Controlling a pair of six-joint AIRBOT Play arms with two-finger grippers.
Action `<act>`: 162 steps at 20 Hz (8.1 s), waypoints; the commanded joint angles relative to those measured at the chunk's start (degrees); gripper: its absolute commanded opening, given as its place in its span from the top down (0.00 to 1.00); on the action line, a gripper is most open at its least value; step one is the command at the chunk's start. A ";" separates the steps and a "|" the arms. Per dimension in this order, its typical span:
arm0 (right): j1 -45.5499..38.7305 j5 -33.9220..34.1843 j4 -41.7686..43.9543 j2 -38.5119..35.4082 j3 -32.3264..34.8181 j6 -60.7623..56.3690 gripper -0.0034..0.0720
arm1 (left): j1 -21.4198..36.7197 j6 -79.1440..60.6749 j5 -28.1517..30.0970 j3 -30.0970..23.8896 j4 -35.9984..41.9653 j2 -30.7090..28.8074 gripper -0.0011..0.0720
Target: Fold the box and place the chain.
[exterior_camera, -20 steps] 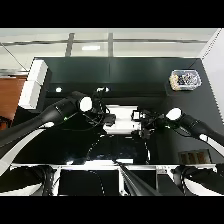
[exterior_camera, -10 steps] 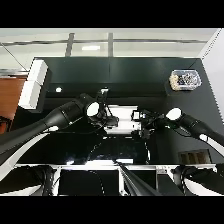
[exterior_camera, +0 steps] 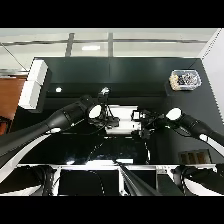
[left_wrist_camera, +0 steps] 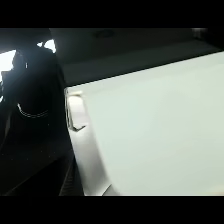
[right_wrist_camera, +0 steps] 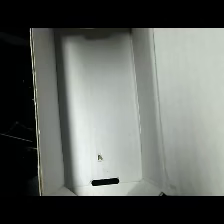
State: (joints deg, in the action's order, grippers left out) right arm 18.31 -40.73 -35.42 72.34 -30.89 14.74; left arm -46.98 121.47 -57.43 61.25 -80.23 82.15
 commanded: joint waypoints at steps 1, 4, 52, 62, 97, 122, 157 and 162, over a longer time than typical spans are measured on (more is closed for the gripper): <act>0.02 -0.02 0.00 0.02 0.02 0.00 0.71 | -0.04 1.66 -0.35 0.17 -0.52 1.62 0.53; 0.02 -0.02 -0.02 0.02 0.02 0.00 0.71 | -0.04 1.81 -3.98 3.15 -3.89 4.96 0.53; 0.00 0.17 0.00 0.00 0.02 -1.18 0.21 | -0.76 11.02 -8.85 8.87 -5.68 10.25 0.95; 0.00 -2.40 -9.62 -6.91 -0.26 -8.04 0.09 | -0.74 10.99 -8.85 8.87 -5.68 10.25 0.94; 0.94 1.29 8.39 -7.10 0.72 -28.06 0.94 | -0.76 10.99 -8.85 8.85 -5.66 10.25 0.94; -18.34 -25.11 3.61 -1.68 -2.95 -71.23 0.33 | -0.74 10.97 -7.76 8.85 -5.88 10.25 0.94; 17.51 -17.20 -41.42 1.86 -21.92 -129.63 0.46 | -0.74 10.97 -7.39 8.85 -5.88 10.25 0.94; 17.51 -17.81 -41.64 3.58 -21.92 -131.64 0.55 | -0.74 10.97 -7.34 8.85 -5.88 10.25 0.94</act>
State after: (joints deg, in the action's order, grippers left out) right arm 35.40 -57.89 -75.90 74.89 -52.53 -114.43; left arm -47.75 132.42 -64.90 70.11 -86.08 92.44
